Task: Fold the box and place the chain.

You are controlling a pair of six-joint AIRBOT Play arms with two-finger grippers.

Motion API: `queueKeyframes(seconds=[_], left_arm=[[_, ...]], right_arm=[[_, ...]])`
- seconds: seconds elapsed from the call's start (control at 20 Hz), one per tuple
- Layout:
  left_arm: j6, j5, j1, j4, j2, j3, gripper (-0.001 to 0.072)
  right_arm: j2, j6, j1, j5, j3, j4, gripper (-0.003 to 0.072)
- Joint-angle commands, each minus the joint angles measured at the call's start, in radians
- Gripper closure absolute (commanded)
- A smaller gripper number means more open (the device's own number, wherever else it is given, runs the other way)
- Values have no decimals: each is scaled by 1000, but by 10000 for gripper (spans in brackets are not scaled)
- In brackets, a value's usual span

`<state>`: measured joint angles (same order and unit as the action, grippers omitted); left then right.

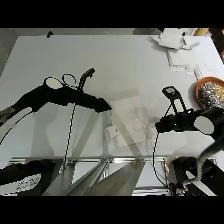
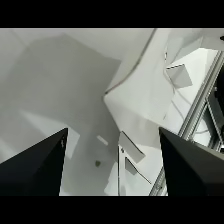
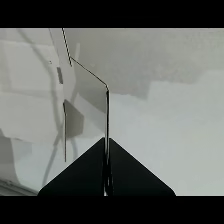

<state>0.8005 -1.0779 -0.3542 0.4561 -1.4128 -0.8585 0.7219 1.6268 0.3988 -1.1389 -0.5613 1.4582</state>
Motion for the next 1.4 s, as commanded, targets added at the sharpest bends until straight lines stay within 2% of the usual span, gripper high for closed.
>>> queueKeyframes(seconds=[0.0, 0.15, 0.35, 0.4, 0.5, 0.65, 0.75, 0.85, 0.9, 1.0, 1.25, 1.35], left_arm=[[9, 6, -23, -9, -29, 0, 84], [-39, 43, -90, -73, -91, 0, 84], [-113, 41, -122, -196, -163, 0, 95], [-125, 42, -124, -203, -169, 0, 145], [-144, 45, -124, -205, -169, 0, 318], [-176, 37, -124, -203, -169, 0, 402], [-228, 32, -126, -201, -168, -3, 515], [-362, 5, -128, -201, -164, -15, 524], [-446, -12, -130, -201, -157, -20, 644], [-545, -23, -142, -184, -146, -41, 702], [-687, 32, -242, 95, -140, -122, 702], [-772, 71, -287, 133, -140, -122, 701]], right_arm=[[-1, 0, 1, -1, 0, -1, 675], [-1, 0, 1, -1, 0, -1, 675], [-1, 0, 1, -1, 0, -1, 675], [-1, 0, 1, 0, 0, -1, 675], [-1, 0, 1, 0, 0, 0, 675], [-1, 0, 1, 0, 0, 0, 675], [-1, 0, 1, 0, 0, -1, 675], [-1, 0, 1, 0, 0, -1, 675], [-1, 0, 1, 0, -1, -1, 675], [-1, 0, 1, -1, -8, -1, 668], [-2, -43, 1, -64, -100, 1, 328], [-2, -76, 1, -108, -148, 8, 326]])
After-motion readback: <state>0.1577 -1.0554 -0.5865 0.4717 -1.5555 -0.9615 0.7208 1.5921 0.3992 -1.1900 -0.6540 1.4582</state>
